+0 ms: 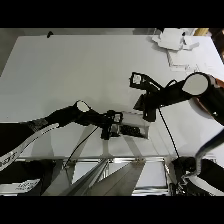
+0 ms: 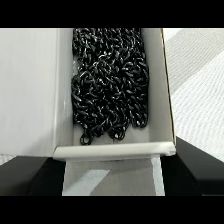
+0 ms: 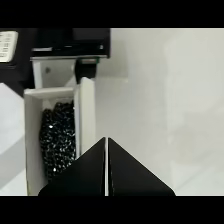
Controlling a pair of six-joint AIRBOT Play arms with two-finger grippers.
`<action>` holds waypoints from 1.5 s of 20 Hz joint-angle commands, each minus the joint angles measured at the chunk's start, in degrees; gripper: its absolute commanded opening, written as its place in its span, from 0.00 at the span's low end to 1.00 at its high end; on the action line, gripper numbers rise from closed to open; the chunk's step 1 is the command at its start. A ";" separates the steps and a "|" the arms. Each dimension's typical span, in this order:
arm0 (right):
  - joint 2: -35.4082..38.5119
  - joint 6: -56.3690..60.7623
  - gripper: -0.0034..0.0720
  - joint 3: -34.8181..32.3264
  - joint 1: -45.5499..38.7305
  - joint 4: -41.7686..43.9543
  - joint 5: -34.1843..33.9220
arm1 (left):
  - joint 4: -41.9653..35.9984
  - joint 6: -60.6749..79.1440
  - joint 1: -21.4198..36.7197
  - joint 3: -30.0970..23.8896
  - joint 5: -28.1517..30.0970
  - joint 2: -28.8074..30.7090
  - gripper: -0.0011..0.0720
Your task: Fold the box and place the chain.
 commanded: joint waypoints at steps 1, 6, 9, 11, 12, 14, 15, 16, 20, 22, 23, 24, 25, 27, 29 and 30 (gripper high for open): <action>-3.08 3.80 0.07 0.35 0.09 -1.16 0.44 | 0.00 0.02 0.04 0.02 0.04 0.02 0.47; -2.56 3.85 0.37 -7.08 1.18 2.27 2.23 | 0.00 0.02 0.04 0.02 0.02 0.02 0.47; -0.83 3.80 0.37 -9.35 5.22 2.25 1.57 | 0.00 0.02 0.04 0.02 0.02 0.02 0.47; 1.46 3.26 0.40 -10.82 7.65 1.88 -1.33 | 0.00 0.02 0.04 0.02 0.00 0.02 0.47; 2.58 3.17 0.45 -11.56 8.59 0.92 -3.39 | 0.00 0.02 0.04 0.02 0.00 0.02 0.47; 3.67 3.17 0.48 -12.76 9.92 -0.85 -6.10 | 0.00 0.02 0.04 0.02 0.00 0.02 0.47; 3.69 3.19 0.49 -13.07 10.40 -1.22 -6.25 | 0.00 0.02 0.04 0.02 0.00 0.02 0.47; 3.69 3.17 0.49 -13.51 10.95 -1.22 -6.38 | 0.00 0.02 0.04 0.02 0.00 0.02 0.47; 3.69 3.23 0.49 -14.45 13.20 -5.86 -8.85 | 0.00 0.02 0.04 0.02 0.02 0.02 0.47; 3.69 3.41 0.49 -14.45 13.33 -6.84 -9.40 | 0.00 0.02 0.04 0.02 0.02 0.02 0.47; 3.74 3.41 0.49 -14.45 13.35 -6.62 -9.42 | 0.00 0.02 0.04 0.02 0.00 0.02 0.47; 4.02 3.41 0.47 -14.45 13.35 -5.81 -9.22 | 0.00 0.02 0.04 0.02 0.02 0.02 0.47; 4.63 3.32 0.42 -14.45 13.44 -4.52 -8.63 | 0.00 0.02 0.04 0.02 0.00 0.02 0.47; 6.49 0.48 0.43 -14.45 14.99 -4.24 -8.20 | 0.00 0.02 0.04 0.02 0.02 0.02 0.47; 7.23 -1.09 0.44 -14.45 16.81 -6.03 -7.48 | 0.00 0.02 0.04 0.02 0.02 0.00 0.47; 7.21 -1.07 0.44 -14.60 17.55 -7.06 -7.23 | 0.00 0.02 0.04 0.02 0.02 0.02 0.47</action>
